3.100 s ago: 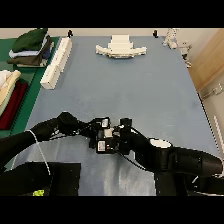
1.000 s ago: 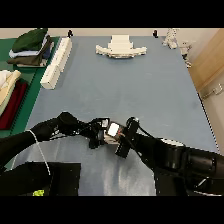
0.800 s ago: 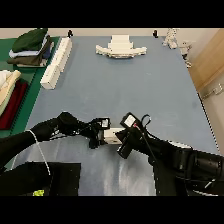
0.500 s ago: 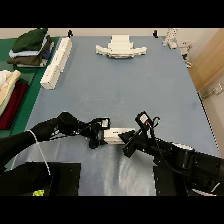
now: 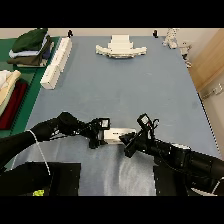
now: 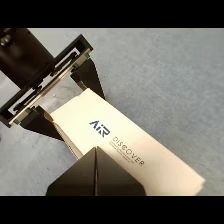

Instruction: Fold the box.

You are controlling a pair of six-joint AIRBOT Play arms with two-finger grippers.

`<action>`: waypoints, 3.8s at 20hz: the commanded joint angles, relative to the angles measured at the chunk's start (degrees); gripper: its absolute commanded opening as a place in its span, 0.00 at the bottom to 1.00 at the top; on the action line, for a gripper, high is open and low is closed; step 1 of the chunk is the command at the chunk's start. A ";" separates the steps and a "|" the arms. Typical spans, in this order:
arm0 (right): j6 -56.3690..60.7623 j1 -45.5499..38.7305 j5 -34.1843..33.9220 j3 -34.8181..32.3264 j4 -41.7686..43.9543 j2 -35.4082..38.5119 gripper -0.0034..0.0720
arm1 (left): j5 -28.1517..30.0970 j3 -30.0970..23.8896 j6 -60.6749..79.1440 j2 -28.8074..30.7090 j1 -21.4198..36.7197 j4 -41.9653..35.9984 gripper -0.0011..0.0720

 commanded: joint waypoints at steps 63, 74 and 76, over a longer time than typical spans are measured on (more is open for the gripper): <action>-90.29 -48.30 -46.64 43.41 57.70 -24.48 0.05 | 0.07 0.04 -0.04 -0.02 0.02 -0.22 0.68; -90.25 -48.30 -48.83 43.41 57.46 -24.48 0.05 | -0.37 0.04 -29.79 16.35 15.80 10.56 0.68; -90.25 -48.30 -48.83 43.41 57.33 -24.48 0.05 | -2.54 0.04 -40.22 20.20 24.22 21.00 0.68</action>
